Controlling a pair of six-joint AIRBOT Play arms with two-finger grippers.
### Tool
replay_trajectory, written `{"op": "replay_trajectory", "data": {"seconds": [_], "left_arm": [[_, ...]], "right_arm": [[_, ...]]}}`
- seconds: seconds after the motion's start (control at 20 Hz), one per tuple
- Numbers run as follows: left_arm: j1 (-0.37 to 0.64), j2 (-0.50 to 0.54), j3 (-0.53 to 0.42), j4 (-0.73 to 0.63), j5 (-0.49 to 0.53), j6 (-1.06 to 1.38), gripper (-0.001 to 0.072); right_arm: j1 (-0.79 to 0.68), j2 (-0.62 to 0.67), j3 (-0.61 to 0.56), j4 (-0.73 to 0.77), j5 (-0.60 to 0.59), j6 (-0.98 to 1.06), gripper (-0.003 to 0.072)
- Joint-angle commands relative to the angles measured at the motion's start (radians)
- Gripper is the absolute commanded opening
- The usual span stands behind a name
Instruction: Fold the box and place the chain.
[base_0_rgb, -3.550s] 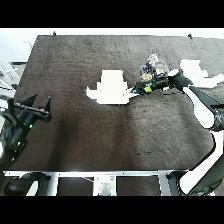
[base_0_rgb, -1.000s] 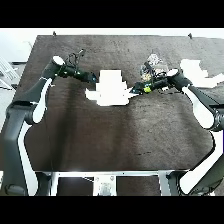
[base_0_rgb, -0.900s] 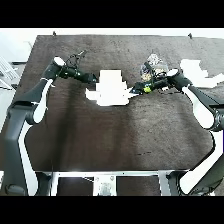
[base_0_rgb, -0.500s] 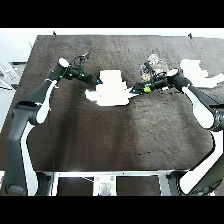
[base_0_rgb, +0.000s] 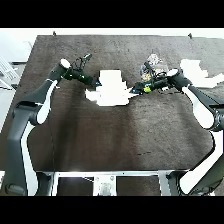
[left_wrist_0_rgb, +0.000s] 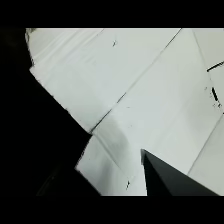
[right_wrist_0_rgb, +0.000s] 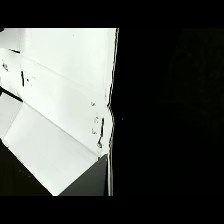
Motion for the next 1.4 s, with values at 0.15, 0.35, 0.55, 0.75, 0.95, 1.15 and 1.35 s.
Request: {"op": "replay_trajectory", "data": {"seconds": [0.15,0.35,0.55,0.75,0.95,1.15,1.35], "left_arm": [[-0.007,-0.026,-0.002,-0.101,-0.013,0.007,0.0522],[-0.006,-0.036,-0.002,-0.107,-0.005,0.009,0.0473],[-0.006,-0.036,-0.002,-0.13,0.029,0.027,0.0463],[-0.005,-0.037,-0.002,-0.171,0.043,0.035,0.0405],[-0.005,-0.037,-0.002,-0.172,0.034,0.048,0.0347],[-0.005,-0.037,-0.002,-0.172,0.013,0.062,0.0346],[-0.005,-0.039,-0.002,-0.187,0.003,0.079,0.0248]], "right_arm": [[0.0,0.0,0.001,0.0,0.0,-0.003,0.0007],[0.0,0.0,0.001,0.0,0.0,-0.003,0.0007],[0.0,0.0,0.001,0.0,0.0,-0.004,0.0007],[0.0,0.0,0.001,0.0,0.0,-0.007,0.0007],[0.0,0.0,0.001,0.0,0.0,-0.008,0.0007],[0.0,0.0,0.001,0.0,0.0,-0.01,0.0007],[0.0,0.0,0.001,0.0,0.0,-0.01,0.0007]]}}
